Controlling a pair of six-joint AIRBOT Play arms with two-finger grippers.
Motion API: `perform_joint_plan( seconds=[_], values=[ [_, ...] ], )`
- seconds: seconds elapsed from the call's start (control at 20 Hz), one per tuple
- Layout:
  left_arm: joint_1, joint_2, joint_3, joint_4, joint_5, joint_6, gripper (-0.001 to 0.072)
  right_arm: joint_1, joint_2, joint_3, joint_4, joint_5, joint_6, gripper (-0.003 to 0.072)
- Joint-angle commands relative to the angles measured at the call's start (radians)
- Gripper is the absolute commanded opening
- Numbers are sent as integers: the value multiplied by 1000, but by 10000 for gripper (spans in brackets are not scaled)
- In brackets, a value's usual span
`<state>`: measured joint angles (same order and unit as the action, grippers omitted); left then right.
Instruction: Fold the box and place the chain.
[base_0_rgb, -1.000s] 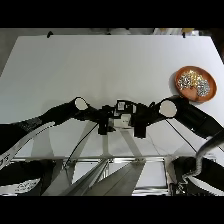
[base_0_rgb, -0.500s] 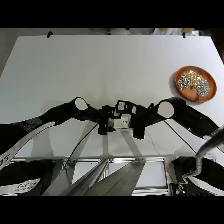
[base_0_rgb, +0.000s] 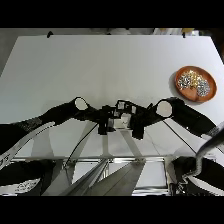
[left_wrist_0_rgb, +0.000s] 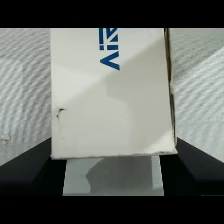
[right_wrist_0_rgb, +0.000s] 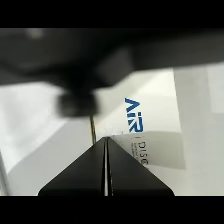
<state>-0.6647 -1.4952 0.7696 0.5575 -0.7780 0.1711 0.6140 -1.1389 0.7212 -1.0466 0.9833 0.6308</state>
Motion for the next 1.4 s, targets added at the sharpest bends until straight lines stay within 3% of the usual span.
perform_joint_plan(
  seconds=[0.0,0.15,0.4,0.7,1.35],
  values=[
    [0,0,0,3,3,5,272,-16,53,26,-24,-1,53,17],
    [0,1,0,3,3,5,272,-134,150,50,-73,9,198,17],
    [0,1,0,3,3,5,272,-399,208,42,-437,206,546,16],
    [0,1,0,3,-1,5,272,-664,191,-29,-472,311,682,16],
    [0,1,0,-14,-5,5,271,-693,192,-29,-462,315,681,17]
  ],
)
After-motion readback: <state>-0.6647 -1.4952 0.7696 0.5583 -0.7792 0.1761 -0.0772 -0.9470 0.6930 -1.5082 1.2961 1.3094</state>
